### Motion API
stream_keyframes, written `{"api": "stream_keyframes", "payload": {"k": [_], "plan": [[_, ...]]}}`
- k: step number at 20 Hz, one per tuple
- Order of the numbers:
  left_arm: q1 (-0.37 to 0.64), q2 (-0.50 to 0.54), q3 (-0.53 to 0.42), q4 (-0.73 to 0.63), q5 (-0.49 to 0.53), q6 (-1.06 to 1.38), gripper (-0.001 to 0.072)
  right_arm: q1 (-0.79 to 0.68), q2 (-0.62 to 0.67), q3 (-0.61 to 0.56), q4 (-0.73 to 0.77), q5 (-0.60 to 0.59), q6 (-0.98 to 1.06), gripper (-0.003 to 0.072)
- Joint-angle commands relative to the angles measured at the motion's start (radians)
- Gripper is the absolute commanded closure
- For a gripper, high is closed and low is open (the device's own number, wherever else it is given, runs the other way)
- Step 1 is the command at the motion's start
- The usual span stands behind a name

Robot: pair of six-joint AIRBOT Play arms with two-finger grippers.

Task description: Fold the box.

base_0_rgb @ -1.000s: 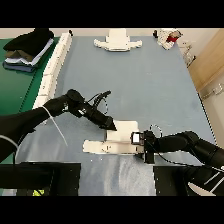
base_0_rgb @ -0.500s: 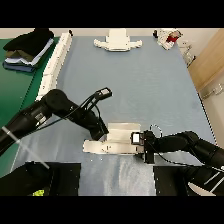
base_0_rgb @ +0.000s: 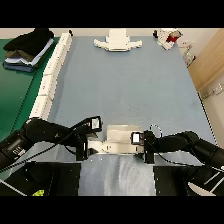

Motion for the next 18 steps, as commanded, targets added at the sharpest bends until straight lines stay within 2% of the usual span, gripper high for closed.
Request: {"api": "stream_keyframes", "payload": {"k": [1,4,10,12,13,16,18], "plan": [[0.05,-0.016,-0.103,-0.143,0.043,0.278,0.0052,0.0,0.0,0.001,0.0,0.0,0.0,0.0179],[0.047,-0.1,-0.11,-0.21,0.109,0.43,0.0052,0.0,0.0,0.001,0.0,0.0,0.0,0.0179],[0.047,-0.258,-0.109,-0.25,0.212,0.502,0.0056,0.0,0.0,0.001,0.0,0.0,0.0,0.0179],[0.047,-0.283,-0.107,-0.27,0.24,0.513,0.0311,0.0,0.0,0.001,0.0,0.0,0.0,0.0179],[0.047,-0.29,-0.104,-0.284,0.244,0.519,0.0366,0.0,0.0,0.001,0.0,0.0,0.0,0.0179],[0.028,-0.293,-0.102,-0.351,0.262,0.557,0.0368,0.0,0.0,0.001,0.0,0.0,0.0,0.0179],[0.002,-0.293,-0.101,-0.364,0.272,0.561,0.0603,0.0,0.0,0.001,0.0,0.0,0.0,0.0179]]}}
